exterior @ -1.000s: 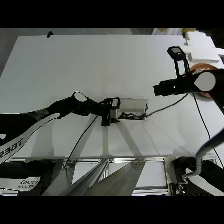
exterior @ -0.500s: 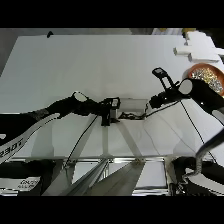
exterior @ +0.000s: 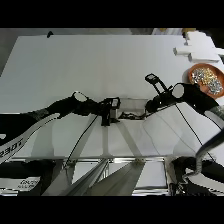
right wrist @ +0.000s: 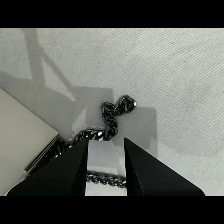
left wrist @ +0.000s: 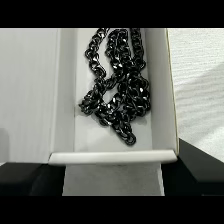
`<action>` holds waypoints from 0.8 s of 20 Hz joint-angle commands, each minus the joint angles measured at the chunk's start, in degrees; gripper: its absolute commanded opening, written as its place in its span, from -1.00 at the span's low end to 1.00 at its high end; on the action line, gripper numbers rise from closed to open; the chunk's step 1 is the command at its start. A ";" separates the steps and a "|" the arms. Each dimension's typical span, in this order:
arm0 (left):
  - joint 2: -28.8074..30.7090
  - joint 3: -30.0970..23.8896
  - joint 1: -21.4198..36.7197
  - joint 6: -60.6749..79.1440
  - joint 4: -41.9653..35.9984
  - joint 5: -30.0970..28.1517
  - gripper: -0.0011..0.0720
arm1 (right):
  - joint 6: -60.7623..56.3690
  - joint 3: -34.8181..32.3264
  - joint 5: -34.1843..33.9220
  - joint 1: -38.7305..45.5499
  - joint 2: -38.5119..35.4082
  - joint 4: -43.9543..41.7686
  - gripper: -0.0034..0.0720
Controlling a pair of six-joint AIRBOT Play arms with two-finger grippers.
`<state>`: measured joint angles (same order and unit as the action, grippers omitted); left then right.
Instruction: Fold the box and place the chain.
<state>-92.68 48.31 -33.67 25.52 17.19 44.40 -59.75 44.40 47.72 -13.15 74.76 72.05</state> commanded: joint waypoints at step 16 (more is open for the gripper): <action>-0.02 0.02 0.00 0.00 0.02 0.00 -0.86 | -7.58 -0.20 5.51 -0.11 -8.63 6.14 -0.88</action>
